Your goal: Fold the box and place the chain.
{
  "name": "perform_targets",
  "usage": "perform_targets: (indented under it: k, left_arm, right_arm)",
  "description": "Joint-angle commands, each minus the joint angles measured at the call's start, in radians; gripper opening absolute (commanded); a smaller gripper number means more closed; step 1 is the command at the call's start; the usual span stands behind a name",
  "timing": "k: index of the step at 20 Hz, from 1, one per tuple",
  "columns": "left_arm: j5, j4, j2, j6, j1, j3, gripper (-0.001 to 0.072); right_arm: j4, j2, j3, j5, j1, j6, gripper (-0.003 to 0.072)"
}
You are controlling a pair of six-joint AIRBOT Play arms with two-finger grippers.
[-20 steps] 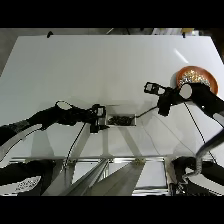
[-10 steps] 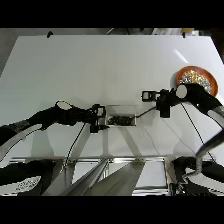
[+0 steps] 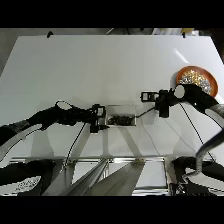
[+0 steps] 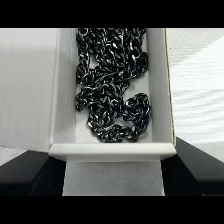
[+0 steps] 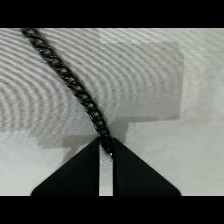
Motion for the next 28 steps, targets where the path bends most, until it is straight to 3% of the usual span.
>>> perform_targets:
  k: [1,5,10,16,21,25,28]
  left_arm:
    - [0.0,0.0,0.001,0.0,0.0,0.0,0.0253]
    - [0.0,0.0,0.001,0.0,0.0,0.0,0.0253]
    - [0.0,0.0,0.001,0.0,0.0,0.0,0.0253]
    - [0.0,0.0,0.001,0.0,0.0,0.0,0.0253]
    - [0.0,0.0,0.001,0.0,0.0,0.0,0.0253]
    - [0.0,0.0,0.001,0.0,0.0,0.0,0.0253]
    - [0.0,0.0,0.001,0.0,0.0,0.0,0.0253]
  right_arm:
    - [0.016,-0.014,-0.001,-0.005,0.001,0.005,0.0018]
    - [0.008,0.031,-0.001,0.086,0.001,0.056,0.0016]
    - [0.057,0.208,-0.001,0.229,0.01,0.153,0.0016]
    - [0.346,0.441,-0.001,0.344,0.175,0.196,0.0016]
    - [0.524,0.48,-0.001,0.143,0.366,0.241,0.0016]
    - [0.545,0.467,-0.001,-0.084,0.489,0.241,0.0016]
    - [0.581,0.438,-0.001,-0.187,0.533,0.244,0.0016]
